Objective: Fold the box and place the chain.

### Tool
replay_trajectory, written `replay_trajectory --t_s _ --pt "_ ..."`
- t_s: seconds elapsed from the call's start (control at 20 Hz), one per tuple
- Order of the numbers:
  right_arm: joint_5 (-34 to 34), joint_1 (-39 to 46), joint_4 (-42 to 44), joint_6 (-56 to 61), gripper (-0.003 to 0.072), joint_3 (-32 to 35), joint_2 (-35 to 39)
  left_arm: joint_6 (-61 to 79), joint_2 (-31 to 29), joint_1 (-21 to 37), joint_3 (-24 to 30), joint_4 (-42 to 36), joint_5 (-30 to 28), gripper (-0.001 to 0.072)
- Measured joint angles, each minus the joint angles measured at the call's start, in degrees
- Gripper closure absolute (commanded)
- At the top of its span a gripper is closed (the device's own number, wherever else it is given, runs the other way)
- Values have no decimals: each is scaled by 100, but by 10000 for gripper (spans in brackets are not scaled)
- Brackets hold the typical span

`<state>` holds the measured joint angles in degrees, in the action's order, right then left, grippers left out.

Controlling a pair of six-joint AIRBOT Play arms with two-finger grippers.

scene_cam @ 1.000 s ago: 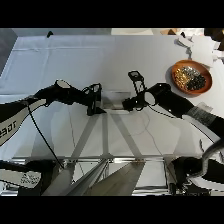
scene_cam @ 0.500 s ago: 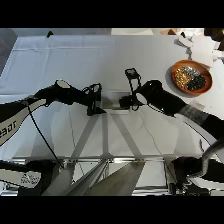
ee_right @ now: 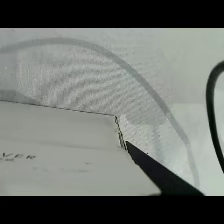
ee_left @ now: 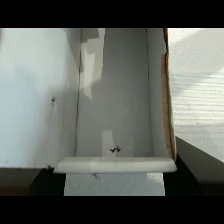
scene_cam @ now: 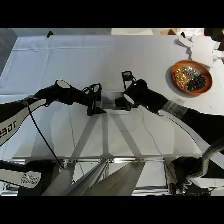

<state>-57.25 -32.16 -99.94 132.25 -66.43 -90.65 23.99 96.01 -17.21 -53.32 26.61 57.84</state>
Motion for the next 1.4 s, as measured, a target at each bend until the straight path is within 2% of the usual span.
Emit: replay_trajectory --t_s 0.05,0.1,0.35,0.4,0.5,0.55,0.75,0.95,1.2,1.4 --pt "-33 -9 -13 146 651 -20 -22 2 0 0 0 0 0 384" --pt "-70 -13 -35 262 680 -28 -35 -2 0 0 0 0 4 384" --pt "-50 -26 -33 501 675 -52 -70 -2 0 2 0 0 4 384" --pt "-50 -28 -35 533 629 -52 -72 0 0 2 0 0 4 384" --pt "9 -28 -9 538 401 -52 -74 2 0 2 0 0 4 384" --pt "-9 -31 -2 538 366 -52 -50 2 0 2 0 0 2 384" --pt "-72 -31 46 557 371 -52 243 2 0 2 0 0 2 384" --pt "-433 -31 70 450 372 -52 796 2 0 2 0 0 2 384" --pt "-970 -31 72 -348 373 -52 1753 2 0 2 0 0 2 384" --pt "-1113 151 -103 -1110 374 -52 2618 2 0 2 0 0 2 384"
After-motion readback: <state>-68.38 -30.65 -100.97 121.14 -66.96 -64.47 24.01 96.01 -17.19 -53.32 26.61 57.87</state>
